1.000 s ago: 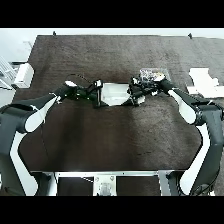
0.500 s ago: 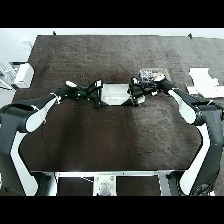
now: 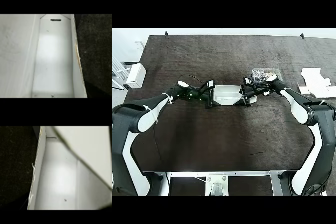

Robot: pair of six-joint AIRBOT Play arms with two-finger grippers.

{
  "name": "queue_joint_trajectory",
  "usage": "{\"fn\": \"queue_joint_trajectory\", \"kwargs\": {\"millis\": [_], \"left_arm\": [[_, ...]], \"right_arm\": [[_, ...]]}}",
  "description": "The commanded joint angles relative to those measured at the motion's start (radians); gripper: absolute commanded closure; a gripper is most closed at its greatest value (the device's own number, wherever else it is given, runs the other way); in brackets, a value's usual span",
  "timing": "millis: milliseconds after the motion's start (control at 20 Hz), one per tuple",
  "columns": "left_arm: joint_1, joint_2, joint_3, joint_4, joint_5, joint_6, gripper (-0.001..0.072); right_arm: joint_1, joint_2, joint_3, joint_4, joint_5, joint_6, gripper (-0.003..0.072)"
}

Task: Fold the box and place the chain.

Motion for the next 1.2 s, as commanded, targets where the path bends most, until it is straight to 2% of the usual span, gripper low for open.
{"fn": "queue_joint_trajectory", "kwargs": {"millis": [0,1150], "left_arm": [[0.0,-0.001,0.001,0.0,0.025,-0.008,0.024],[0.0,-0.001,0.001,-0.003,0.03,-0.008,0.024]], "right_arm": [[0.001,0.0,0.0,0.0,0.002,0.001,0.0243],[0.002,0.0,0.0,0.0,0.002,0.003,0.0252]]}}
